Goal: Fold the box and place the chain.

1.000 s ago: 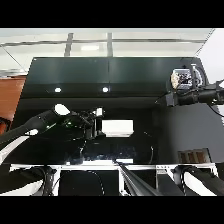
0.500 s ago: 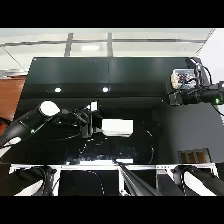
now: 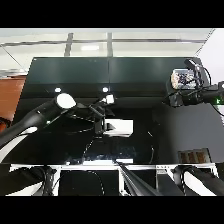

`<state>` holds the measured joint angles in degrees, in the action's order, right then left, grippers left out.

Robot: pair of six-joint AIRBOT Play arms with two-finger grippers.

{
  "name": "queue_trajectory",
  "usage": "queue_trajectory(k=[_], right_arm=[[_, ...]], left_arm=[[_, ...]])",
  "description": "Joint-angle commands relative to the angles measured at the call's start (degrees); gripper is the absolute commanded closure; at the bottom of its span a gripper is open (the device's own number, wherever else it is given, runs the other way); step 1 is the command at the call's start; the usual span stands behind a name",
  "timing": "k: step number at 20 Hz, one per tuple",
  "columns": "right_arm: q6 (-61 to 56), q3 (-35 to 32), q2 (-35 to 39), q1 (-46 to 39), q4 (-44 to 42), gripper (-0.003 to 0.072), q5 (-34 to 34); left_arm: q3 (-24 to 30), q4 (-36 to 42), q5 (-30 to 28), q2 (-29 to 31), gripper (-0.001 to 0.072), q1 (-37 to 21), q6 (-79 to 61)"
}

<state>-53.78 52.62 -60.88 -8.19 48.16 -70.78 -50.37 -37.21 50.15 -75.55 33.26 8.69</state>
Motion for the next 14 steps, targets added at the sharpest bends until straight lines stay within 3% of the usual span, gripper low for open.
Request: queue_trajectory(k=[1, 14], right_arm=[[0.0, -0.2, 0.0, 0.0, 0.4, 0.0669, -0.3], [0.0, -0.3, 0.0, 0.0, 0.5, 0.0669, 0.3]], left_arm=[[-3.4, 0.6, -0.6, -5.6, -0.0002, 1.6, 1.0], [-3.7, 0.3, 1.6, -6.5, 0.0002, 2.4, 1.0]])
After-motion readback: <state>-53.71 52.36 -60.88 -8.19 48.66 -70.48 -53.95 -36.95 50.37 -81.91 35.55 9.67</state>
